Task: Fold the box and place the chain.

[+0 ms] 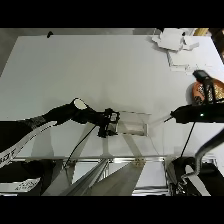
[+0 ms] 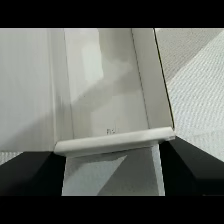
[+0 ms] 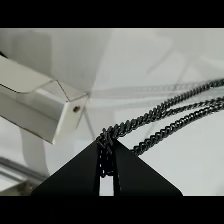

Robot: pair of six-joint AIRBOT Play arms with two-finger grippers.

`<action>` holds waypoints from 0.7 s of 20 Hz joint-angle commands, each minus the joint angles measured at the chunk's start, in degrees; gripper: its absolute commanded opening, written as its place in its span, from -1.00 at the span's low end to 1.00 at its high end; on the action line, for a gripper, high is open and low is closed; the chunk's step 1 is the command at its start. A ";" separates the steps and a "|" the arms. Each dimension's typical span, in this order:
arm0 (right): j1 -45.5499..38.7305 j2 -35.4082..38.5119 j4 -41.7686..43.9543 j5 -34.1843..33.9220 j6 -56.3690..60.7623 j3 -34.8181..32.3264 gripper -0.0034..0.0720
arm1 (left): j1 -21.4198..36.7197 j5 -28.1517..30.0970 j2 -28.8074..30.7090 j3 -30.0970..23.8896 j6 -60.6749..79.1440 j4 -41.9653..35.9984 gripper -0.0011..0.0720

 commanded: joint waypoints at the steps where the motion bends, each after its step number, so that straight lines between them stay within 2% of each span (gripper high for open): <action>1: 1.57 -0.04 -0.17 -5.81 1.05 -9.29 -0.83 | 0.04 0.00 0.04 0.07 -0.02 0.02 -0.23; 2: 1.57 -0.52 -0.63 -6.73 1.05 -10.99 -0.64 | 0.04 0.02 0.02 0.07 0.00 0.00 -0.23; 3: 1.57 -1.25 -1.90 -6.97 1.07 -11.65 -0.55 | 0.04 0.00 0.04 0.07 0.00 0.00 -0.23; 5: 1.57 -2.95 -4.55 -7.45 1.11 -11.67 -0.51 | 0.04 0.02 0.04 0.07 0.00 0.00 -0.23; 6: 1.57 -3.54 -6.03 -7.76 1.16 -11.67 -0.41 | 0.04 0.02 0.04 0.07 0.00 0.02 -0.23; 10: 1.57 -3.72 -8.72 -7.48 1.33 -11.50 -0.41 | 0.04 0.00 0.04 0.07 0.00 0.00 -0.23; 14: 1.57 -5.86 -8.20 -13.18 1.31 -11.50 -0.42 | 0.04 0.00 0.04 0.07 0.00 0.00 -0.23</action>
